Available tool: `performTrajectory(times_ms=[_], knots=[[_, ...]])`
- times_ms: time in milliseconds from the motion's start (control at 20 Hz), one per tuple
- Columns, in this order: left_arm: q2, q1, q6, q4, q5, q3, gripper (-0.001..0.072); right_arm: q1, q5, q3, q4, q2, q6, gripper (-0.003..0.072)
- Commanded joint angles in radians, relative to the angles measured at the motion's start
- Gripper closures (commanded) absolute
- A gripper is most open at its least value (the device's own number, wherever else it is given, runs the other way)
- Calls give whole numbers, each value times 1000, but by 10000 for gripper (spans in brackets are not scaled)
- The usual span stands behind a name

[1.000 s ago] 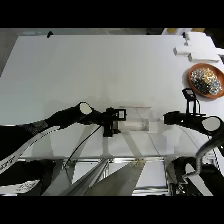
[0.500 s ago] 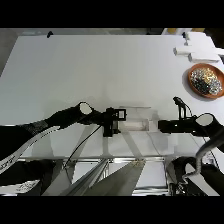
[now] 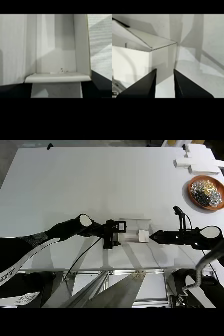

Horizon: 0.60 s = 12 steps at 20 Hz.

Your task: Fold the box and place the chain.

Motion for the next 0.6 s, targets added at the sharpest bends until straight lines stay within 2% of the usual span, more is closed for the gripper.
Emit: performTrajectory(times_ms=[0, 300, 550], knots=[[0, 0, 0, 0, 0, 0, 499, 0, 38, 0, 41, 35, -11, 418], [0, -1, 0, 0, 0, 0, 499, 0, 51, 0, 43, 36, -11, 392], [0, 0, 0, 0, 1, 0, 499, 0, -10, 9, 18, 36, 23, 403]])
